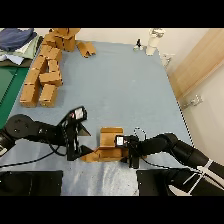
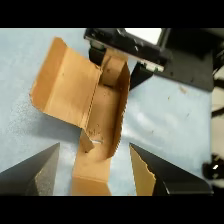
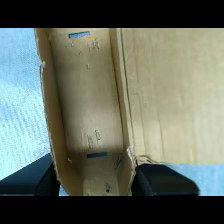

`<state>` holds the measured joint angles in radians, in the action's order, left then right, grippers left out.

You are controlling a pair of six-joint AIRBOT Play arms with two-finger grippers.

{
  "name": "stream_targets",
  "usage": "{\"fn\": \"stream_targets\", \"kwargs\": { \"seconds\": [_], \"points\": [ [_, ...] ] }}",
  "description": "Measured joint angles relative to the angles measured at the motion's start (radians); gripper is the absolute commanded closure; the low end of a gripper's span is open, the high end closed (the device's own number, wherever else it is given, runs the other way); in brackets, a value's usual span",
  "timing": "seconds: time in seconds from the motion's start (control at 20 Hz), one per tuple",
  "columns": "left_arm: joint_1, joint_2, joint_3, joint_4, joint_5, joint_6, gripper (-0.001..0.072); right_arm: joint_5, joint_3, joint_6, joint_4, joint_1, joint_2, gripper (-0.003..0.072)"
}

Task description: Fold the box.

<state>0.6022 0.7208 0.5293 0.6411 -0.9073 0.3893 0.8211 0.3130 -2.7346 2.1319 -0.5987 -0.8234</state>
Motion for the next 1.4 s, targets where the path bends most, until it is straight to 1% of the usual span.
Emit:
{"fn": "stream_targets", "kwargs": {
  "seconds": [0.05,0.3,0.55,0.8,0.95,1.0,1.05,1.1,1.25,1.3,1.35,1.4],
  "points": [
    [0.014,0.009,-0.013,0.011,0.011,-0.045,0.0016,0.000,0.000,0.000,0.000,0.000,0.000,0.0168],
    [0.055,0.095,-0.076,0.039,0.055,-0.221,0.0016,0.000,0.000,0.000,0.000,0.000,0.000,0.0168],
    [0.081,0.148,-0.095,-0.014,0.102,-0.291,0.0016,0.000,0.000,0.000,0.000,0.000,0.000,0.0168],
    [0.125,0.180,-0.100,-0.039,0.113,-0.313,0.0016,0.000,0.000,0.000,0.000,0.000,0.000,0.0167],
    [0.140,0.209,-0.100,-0.070,0.149,-0.315,0.0018,0.000,0.000,0.000,0.000,0.000,0.000,0.0168],
    [0.150,0.222,-0.100,-0.079,0.170,-0.316,0.0078,0.000,0.000,0.000,0.000,0.000,0.000,0.0168],
    [0.162,0.235,-0.100,-0.085,0.190,-0.316,0.0259,0.000,0.000,0.000,0.000,0.000,0.000,0.0168],
    [0.175,0.248,-0.100,-0.092,0.217,-0.317,0.0310,0.000,0.000,0.000,0.000,0.000,0.000,0.0168],
    [0.204,0.273,-0.100,-0.098,0.281,-0.319,0.0312,0.000,0.000,0.000,0.000,0.000,0.000,0.0168],
    [0.210,0.277,-0.100,-0.099,0.299,-0.319,0.0436,0.000,0.000,0.000,0.000,0.000,0.000,0.0168],
    [0.212,0.281,-0.100,-0.100,0.311,-0.319,0.0514,-0.001,0.000,0.001,0.000,0.000,0.000,0.0168],
    [0.216,0.283,-0.100,-0.099,0.318,-0.320,0.0528,-0.002,0.000,0.002,-0.001,0.000,0.000,0.0168]
  ]
}}
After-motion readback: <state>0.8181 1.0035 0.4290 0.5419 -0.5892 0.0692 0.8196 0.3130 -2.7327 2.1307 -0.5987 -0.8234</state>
